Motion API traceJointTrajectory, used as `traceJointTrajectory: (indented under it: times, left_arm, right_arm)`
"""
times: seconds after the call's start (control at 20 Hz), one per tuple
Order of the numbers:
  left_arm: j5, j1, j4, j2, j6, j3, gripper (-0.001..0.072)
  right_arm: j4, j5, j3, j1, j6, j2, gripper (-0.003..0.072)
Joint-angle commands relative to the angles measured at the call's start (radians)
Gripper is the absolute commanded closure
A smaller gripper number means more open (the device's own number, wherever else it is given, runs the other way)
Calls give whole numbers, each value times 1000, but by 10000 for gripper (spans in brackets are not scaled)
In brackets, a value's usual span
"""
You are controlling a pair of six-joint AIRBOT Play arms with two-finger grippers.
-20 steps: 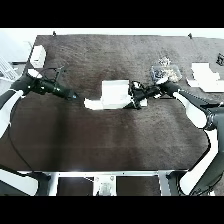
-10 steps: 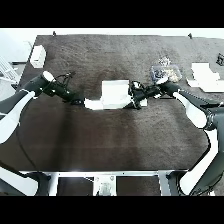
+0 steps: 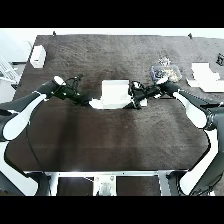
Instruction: Fold the box and place the chain.
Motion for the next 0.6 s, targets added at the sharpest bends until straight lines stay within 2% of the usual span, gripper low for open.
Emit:
traceJointTrajectory:
  times: [0.0,0.05,0.55]
  left_arm:
    - [19,-21,-38,-4,13,2,425]
    - [2,-21,-41,-4,14,2,379]
    - [-28,-20,-113,-3,13,2,379]
  right_arm:
    - [0,0,0,0,0,0,96]
    - [0,0,0,0,0,0,96]
    - [0,0,0,0,0,0,96]
